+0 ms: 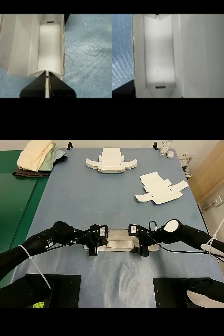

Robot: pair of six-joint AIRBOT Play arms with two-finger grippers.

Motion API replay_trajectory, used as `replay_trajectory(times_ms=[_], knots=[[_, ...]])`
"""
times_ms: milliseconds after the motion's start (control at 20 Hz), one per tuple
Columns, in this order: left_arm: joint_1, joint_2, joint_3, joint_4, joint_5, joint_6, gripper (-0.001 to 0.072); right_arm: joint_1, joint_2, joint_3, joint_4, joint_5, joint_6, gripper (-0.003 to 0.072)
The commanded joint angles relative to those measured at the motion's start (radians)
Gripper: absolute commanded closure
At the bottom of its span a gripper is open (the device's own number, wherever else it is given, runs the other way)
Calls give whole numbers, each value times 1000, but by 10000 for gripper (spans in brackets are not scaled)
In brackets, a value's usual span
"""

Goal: Fold the box.

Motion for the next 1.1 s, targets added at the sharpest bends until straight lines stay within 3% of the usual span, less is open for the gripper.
replay_trajectory(times_ms=[0, 50, 350, 400, 450, 500, 550, 600, 700, 900, 1000, 1050], knots=[[-2, -2, -1, -21, -4, -2, 274, 1, 1, 0, 1, 0, 0, 87], [-2, -2, -2, -21, -4, -10, 163, 1, 1, 0, 1, 0, 0, 87], [-2, -2, -14, -20, -9, -9, 163, 1, 1, 0, 1, 0, 0, 87], [0, -2, -15, -11, -5, -28, 222, 1, 1, 0, 1, 0, 0, 87], [6, 5, -14, 27, 2, -87, 495, 1, 1, 0, 1, 0, 0, 87], [13, 21, -12, 115, 4, -167, 609, 1, 1, 0, 1, 0, 0, 87], [19, 50, -9, 247, -1, -305, 614, 1, 1, 0, 1, 0, 0, 86], [23, 86, -4, 389, -16, -470, 696, 1, 1, 0, 1, 0, 0, 87], [25, 180, 11, 623, -60, -830, 693, 1, 1, 0, 1, 0, 0, 87], [25, 402, 19, 894, -127, -1530, 693, 1, 1, 0, 1, 0, 0, 87], [46, 454, 16, 1113, -277, -2063, 693, 0, 1, 0, 1, 0, 0, 87], [71, 453, 7, 1159, -346, -2223, 693, 1, 1, 0, 1, 0, 0, 87]])
